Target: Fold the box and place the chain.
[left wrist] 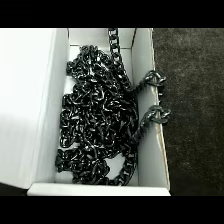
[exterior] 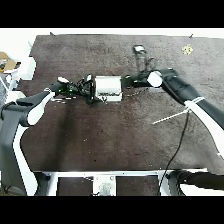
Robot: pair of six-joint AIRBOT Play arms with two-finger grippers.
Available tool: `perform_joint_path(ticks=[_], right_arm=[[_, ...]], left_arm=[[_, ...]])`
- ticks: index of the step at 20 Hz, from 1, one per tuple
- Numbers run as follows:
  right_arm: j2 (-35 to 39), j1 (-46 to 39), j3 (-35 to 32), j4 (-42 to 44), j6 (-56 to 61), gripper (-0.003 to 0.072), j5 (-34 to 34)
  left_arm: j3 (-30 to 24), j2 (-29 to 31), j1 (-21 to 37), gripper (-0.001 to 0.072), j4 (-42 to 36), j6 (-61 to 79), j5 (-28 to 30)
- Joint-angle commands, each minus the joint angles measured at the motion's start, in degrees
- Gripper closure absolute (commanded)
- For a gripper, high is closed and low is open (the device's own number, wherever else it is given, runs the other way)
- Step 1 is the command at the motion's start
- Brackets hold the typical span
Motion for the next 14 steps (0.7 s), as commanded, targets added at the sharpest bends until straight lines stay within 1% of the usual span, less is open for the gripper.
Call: perform_joint_path(ticks=[1, 2, 3, 4, 6, 7, 8, 11, 14], right_arm=[[2.12, -9.68, -6.36, -0.66, 2.93, 0.0319, 1.40], [1.90, -11.82, -8.57, -0.04, 3.34, 0.0272, -1.05], [1.70, -13.84, -11.10, 2.01, 3.45, 0.0304, -5.86], [1.31, -15.28, -12.94, 4.42, 3.45, 0.0390, -10.12], [-1.25, -16.79, -13.90, 8.50, 3.45, 0.0389, -15.32], [-2.97, -16.94, -13.90, 10.19, 3.45, 0.0341, -17.86], [-4.83, -16.94, -13.81, 11.69, 3.45, 0.0343, -20.31], [-10.29, -16.94, -12.28, 15.21, 3.43, 0.0342, -23.12], [-14.86, -16.85, -9.53, 18.14, 2.99, 0.0343, -23.93]], left_arm=[[0.00, -0.02, -0.02, 0.0296, 0.00, 0.00, -0.02], [0.00, -0.02, -0.02, 0.0296, 0.00, 0.02, -0.02], [0.00, -0.02, -0.02, 0.0296, 0.00, 0.00, 0.00], [0.00, -0.02, 0.00, 0.0296, 0.00, 0.02, 0.02], [0.00, -0.02, 0.00, 0.0296, 0.00, 0.02, 0.00], [0.00, -0.02, -0.02, 0.0296, 0.00, 0.02, -0.04], [0.00, -0.02, 0.00, 0.0296, 0.00, 0.00, -0.02], [0.00, -0.02, -0.02, 0.0296, 0.00, 0.00, 0.00], [0.00, -0.02, 0.00, 0.0296, 0.00, 0.02, -0.02]])
